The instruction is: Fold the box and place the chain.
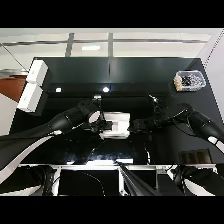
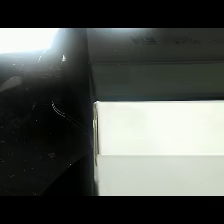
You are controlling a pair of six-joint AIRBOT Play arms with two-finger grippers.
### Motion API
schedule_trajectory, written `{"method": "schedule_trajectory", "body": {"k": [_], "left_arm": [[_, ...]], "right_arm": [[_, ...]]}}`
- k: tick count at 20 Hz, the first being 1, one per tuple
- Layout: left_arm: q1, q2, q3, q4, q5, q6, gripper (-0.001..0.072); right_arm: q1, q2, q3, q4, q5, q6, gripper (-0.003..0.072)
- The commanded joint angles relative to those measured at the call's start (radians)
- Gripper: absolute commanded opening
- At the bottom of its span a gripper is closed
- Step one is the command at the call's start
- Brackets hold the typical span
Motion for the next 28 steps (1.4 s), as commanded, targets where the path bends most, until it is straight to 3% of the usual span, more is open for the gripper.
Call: {"method": "schedule_trajectory", "body": {"k": [1, 6, 8, 12, 13, 14, 19, 21, 24, 28], "left_arm": [[-0.001, -0.001, 0.000, 0.000, -0.003, 0.000, 0.0026], [0.000, -0.001, 0.000, 0.000, -0.002, 0.005, 0.0026], [0.000, -0.001, 0.000, 0.000, -0.002, 0.005, 0.0026], [0.000, -0.001, 0.000, 0.004, -0.002, 0.008, 0.0026], [0.000, -0.001, 0.000, 0.005, 0.000, 0.008, 0.0026], [0.000, -0.001, 0.000, 0.005, 0.005, 0.007, 0.0026], [0.000, -0.001, 0.000, 0.005, 0.006, 0.007, 0.0026], [0.000, -0.001, 0.000, 0.005, 0.006, 0.007, 0.0026], [0.000, -0.001, 0.000, 0.004, 0.006, 0.007, 0.0026], [0.000, -0.001, 0.000, 0.004, 0.006, 0.007, 0.0026]], "right_arm": [[0.083, -0.003, 0.005, -0.087, 0.109, 0.125, 0.0506], [0.241, -0.046, 0.080, -0.358, 0.163, 0.412, 0.0505], [0.289, -0.074, 0.130, -0.463, 0.142, 0.515, 0.0466], [0.351, -0.119, 0.211, -0.613, 0.061, 0.671, 0.0465], [0.355, -0.123, 0.226, -0.635, 0.040, 0.704, 0.0462], [0.355, -0.126, 0.246, -0.649, 0.010, 0.723, 0.0399], [0.359, -0.162, 0.328, -0.722, -0.076, 0.803, 0.0399], [0.376, -0.191, 0.341, -0.722, -0.110, 0.819, 0.0351], [0.414, -0.229, 0.343, -0.729, -0.107, 0.856, 0.0294], [0.425, -0.257, 0.343, -0.733, -0.107, 0.890, 0.0293]]}}
